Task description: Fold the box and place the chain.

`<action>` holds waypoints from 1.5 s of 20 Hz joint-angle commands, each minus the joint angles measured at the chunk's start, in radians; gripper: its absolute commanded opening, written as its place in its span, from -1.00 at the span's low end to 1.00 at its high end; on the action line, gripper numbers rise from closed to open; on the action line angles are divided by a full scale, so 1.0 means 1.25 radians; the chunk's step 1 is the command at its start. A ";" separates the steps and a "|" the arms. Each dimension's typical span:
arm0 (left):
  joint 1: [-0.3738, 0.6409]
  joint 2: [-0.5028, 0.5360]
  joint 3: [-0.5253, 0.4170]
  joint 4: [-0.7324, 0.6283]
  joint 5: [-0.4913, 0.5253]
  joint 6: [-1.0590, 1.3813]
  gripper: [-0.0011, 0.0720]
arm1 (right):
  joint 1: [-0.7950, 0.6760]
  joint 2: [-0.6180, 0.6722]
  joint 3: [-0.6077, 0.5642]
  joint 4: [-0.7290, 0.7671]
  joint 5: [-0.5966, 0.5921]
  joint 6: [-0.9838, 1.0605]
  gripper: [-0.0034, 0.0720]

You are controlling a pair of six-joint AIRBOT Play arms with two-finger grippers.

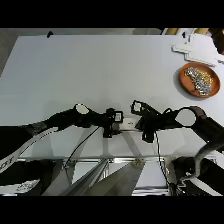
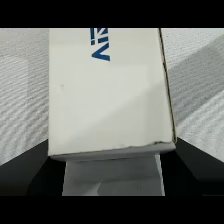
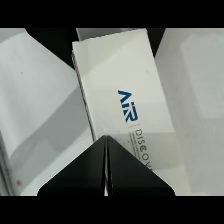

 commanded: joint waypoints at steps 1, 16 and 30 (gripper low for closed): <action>0.001 0.000 0.000 0.000 0.000 0.000 -0.22 | 0.001 -0.021 -0.005 -0.002 0.002 -0.002 -0.86; 0.001 0.000 0.000 0.000 0.000 0.000 -0.22 | -0.003 -0.010 -0.005 -0.005 -0.001 -0.005 -0.86; 0.001 0.000 0.000 0.000 0.000 0.000 -0.22 | -0.402 0.128 -0.013 -0.502 0.138 0.746 -0.86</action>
